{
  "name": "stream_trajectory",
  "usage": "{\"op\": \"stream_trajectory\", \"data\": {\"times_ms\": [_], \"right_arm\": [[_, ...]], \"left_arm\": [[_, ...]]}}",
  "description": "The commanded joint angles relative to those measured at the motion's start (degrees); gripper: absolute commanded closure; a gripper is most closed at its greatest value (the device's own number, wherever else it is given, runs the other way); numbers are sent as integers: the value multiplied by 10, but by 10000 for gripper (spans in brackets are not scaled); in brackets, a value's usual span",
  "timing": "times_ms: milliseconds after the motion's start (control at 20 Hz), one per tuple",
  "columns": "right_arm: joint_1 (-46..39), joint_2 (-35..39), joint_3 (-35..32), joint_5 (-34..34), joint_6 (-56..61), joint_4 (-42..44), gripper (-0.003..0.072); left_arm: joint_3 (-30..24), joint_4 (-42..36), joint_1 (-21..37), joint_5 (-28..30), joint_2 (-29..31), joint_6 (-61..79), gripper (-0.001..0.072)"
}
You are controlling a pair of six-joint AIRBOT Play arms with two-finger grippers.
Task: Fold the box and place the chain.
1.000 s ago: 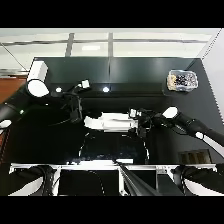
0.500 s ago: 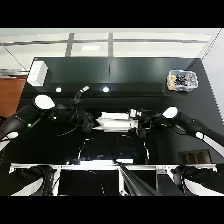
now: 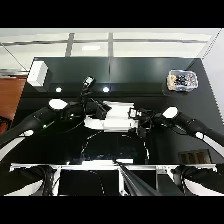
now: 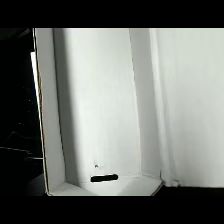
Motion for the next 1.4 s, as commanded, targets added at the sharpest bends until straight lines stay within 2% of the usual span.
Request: {"op": "stream_trajectory", "data": {"times_ms": [0, 100, 200, 450, 550, 700, 900, 1000, 1100, 1150, 1200, 1250, 1350], "right_arm": [[0, 0, 0, 0, 0, 0, 517], [0, 0, 0, 0, 0, 0, 517], [0, 0, 0, 0, 0, 0, 517], [0, 0, 0, 0, 0, 0, 517], [0, 0, 0, 0, 0, 0, 517], [0, 0, 0, 0, 0, 0, 517], [0, 0, 0, 0, 0, 0, 517], [0, 0, 0, 0, 0, 0, 517], [0, 0, 0, 0, 0, 0, 517], [0, 0, 0, 0, 0, 0, 517], [0, 0, 0, 0, 0, 0, 517], [0, 0, 0, 0, 0, 0, 517], [0, 0, 0, 0, 0, 0, 517]], "left_arm": [[2, 19, -4, 29, -32, 46, 682], [2, 68, -5, 1, -50, 43, 683], [2, 103, -12, 2, -57, 34, 683], [4, 103, -14, 2, -64, 21, 683], [24, 134, -12, -2, -60, 20, 683], [59, 226, 15, -48, -12, -48, 683], [43, 340, 96, -111, 100, -152, 683], [20, 304, 146, -133, 140, -152, 682], [-6, 281, 158, -179, 142, -72, 675], [-20, 281, 150, -188, 137, -10, 521], [-35, 281, 139, -186, 130, 58, 198], [-46, 281, 127, -172, 121, 142, 22], [-54, 281, 101, -128, 102, 256, -3]]}}
